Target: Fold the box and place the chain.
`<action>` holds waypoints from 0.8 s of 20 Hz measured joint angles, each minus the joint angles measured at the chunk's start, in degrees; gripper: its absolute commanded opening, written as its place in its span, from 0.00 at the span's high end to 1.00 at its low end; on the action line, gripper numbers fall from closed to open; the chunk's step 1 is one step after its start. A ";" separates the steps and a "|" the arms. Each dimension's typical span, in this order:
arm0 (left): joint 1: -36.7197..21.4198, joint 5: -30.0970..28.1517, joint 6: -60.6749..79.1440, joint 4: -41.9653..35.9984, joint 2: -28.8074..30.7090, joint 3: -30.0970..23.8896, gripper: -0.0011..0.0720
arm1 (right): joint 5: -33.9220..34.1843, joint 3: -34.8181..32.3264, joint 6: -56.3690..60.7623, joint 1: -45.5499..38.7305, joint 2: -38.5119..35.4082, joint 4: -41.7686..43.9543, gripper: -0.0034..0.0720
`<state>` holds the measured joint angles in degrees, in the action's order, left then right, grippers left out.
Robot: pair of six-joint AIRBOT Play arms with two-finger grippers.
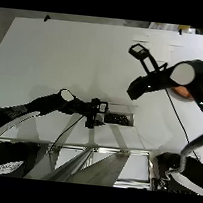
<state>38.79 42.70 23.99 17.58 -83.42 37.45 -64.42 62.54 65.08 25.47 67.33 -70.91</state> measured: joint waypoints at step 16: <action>0.00 0.00 0.00 -0.02 0.00 0.00 0.70 | -5.25 -1.86 -21.84 6.99 6.99 3.67 0.88</action>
<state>38.79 42.70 23.99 17.56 -83.42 37.45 -69.67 60.69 43.24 32.47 74.32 -67.24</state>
